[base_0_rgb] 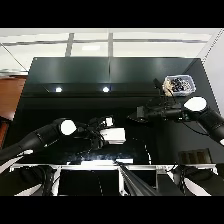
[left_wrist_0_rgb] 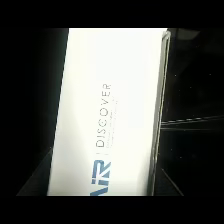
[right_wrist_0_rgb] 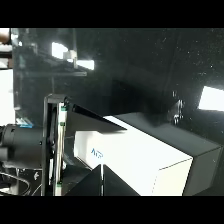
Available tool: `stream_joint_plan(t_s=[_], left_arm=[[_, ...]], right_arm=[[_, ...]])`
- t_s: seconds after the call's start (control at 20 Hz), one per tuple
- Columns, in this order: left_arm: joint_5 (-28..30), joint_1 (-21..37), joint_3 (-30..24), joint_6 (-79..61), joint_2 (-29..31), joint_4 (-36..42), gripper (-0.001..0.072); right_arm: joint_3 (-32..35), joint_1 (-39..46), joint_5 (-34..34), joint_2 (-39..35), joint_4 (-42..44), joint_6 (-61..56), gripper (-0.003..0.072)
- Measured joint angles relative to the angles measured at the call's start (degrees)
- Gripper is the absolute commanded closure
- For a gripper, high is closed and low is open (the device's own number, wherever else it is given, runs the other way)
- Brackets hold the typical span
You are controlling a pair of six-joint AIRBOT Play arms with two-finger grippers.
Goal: Fold the box and place the chain.
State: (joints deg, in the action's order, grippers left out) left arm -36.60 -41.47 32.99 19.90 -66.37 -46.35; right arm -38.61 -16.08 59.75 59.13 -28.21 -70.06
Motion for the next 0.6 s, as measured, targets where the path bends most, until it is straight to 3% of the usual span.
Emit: stream_joint_plan(t_s=[0.15, 0.2, 0.3, 0.6], left_arm=[[0.37, 0.0, 0.0, 1.66, -0.72, -2.27, 0.0022], [0.68, 0.0, 0.0, 2.8, -0.94, -3.41, 0.0073], [1.09, 0.0, 0.0, 4.31, -1.18, -4.83, 0.0296], [-0.2, 3.21, 1.33, 6.73, -0.17, -7.02, 0.0316]], right_arm=[[0.0, 0.0, 0.0, 0.0, 0.0, 0.0, 0.0662], [0.0, 0.0, 0.0, 0.0, 0.0, 0.0, 0.0662], [0.0, 0.0, 0.0, 0.0, 0.0, 0.0, 0.0662], [0.0, 0.0, -0.02, 0.0, 0.0, 0.02, 0.0662]])
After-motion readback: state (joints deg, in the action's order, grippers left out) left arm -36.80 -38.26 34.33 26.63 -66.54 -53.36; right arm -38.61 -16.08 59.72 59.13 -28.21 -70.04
